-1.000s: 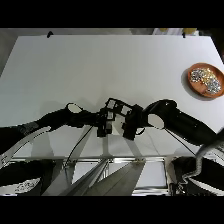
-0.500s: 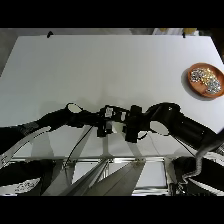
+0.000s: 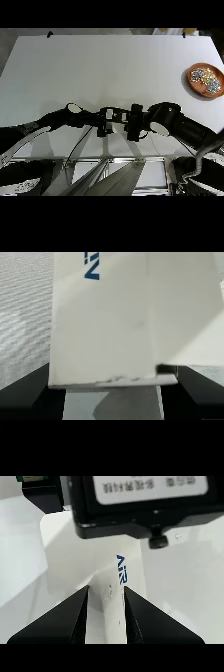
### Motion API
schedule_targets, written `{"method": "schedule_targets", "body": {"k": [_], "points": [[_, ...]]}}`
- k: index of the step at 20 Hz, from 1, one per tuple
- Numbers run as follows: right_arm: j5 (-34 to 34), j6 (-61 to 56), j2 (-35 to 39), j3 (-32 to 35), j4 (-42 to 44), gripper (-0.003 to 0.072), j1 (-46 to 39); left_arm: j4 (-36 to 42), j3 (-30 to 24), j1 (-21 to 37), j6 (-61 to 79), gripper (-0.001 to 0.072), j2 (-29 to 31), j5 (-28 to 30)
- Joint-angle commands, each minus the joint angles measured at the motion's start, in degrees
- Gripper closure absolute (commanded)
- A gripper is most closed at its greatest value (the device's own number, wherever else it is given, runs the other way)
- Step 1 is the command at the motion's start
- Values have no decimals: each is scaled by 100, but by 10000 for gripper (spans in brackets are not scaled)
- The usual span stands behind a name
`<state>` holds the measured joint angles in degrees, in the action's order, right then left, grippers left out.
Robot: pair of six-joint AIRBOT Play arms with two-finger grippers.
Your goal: Fold the box and place the chain.
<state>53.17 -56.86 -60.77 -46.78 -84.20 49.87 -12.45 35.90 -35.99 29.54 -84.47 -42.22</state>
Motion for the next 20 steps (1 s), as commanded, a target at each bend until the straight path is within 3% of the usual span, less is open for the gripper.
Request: {"method": "schedule_targets", "body": {"k": [1,4,11,13,15,20], "points": [[0,568,4,2,391,463,7,-2,4,4,2,434,2,0],[2,634,-33,7,365,390,4,-2,4,4,2,434,2,-2],[-57,612,-210,9,4,392,4,-2,4,4,2,434,2,-2],[-57,610,-210,9,-7,427,4,-2,4,4,2,434,2,0],[-63,588,-208,9,-7,524,4,-2,4,4,2,434,0,0],[-181,562,-210,9,13,530,4,-2,4,4,2,434,2,0]]}}
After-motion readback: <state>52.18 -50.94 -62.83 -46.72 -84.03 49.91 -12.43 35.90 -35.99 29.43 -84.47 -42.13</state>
